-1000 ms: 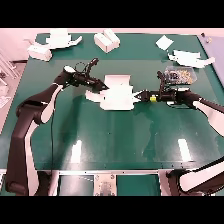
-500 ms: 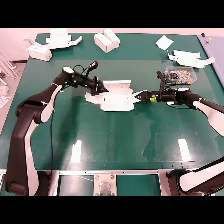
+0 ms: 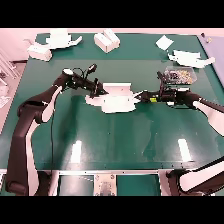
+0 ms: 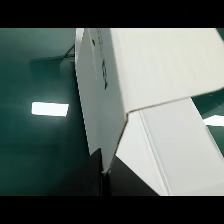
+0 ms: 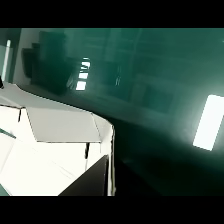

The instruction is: Fold the box and place the chain.

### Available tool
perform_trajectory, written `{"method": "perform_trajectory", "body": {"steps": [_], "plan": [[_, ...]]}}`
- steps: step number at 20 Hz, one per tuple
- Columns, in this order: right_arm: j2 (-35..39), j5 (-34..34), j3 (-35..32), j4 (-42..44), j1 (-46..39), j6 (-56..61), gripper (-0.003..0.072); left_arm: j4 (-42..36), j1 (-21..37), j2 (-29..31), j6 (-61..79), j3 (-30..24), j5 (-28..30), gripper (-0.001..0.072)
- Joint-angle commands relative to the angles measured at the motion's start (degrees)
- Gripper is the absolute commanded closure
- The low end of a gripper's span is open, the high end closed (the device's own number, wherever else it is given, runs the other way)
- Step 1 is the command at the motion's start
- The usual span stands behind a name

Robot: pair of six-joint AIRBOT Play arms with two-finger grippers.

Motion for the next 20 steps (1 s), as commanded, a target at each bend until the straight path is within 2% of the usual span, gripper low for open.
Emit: {"method": "perform_trajectory", "body": {"steps": [1, 10, 11, 12, 13, 15, 18, 20], "plan": [[-1.09, -0.13, -0.04, -0.09, 0.11, 1.22, 0.0680, 0.33, 0.00, -0.09, 0.48, -0.02, -0.09, 0.0690], [-2.32, -2.54, -0.02, 0.09, -0.24, 1.75, 0.0672, 1.20, -0.85, 0.31, 0.13, 0.00, 1.66, 0.0690], [-2.25, -2.16, 0.07, 0.33, -0.83, 1.81, 0.0576, 1.42, -1.14, 0.31, 0.15, 0.00, 1.75, 0.0690], [-2.14, -0.90, 0.48, 0.79, -1.68, 1.79, 0.0404, 1.86, -1.14, 0.31, 0.17, 0.00, 1.66, 0.0690], [-1.84, -0.17, 0.98, 1.03, -2.64, 1.75, 0.0331, 1.90, -1.14, 0.31, 0.15, 0.00, 1.57, 0.0690], [-0.87, 0.79, 1.29, 1.20, -4.46, 1.53, 0.0298, 2.14, -1.14, 0.31, 0.22, 0.00, 1.55, 0.0690], [1.25, 1.22, 1.36, 1.46, -6.67, 0.85, 0.0299, 2.58, -1.14, 0.31, 0.52, 0.00, 1.55, 0.0690], [2.78, 1.25, 1.64, 4.79, -8.20, -2.08, 0.0299, 2.60, -1.14, 0.31, 0.52, 0.00, 1.57, 0.0690]]}}
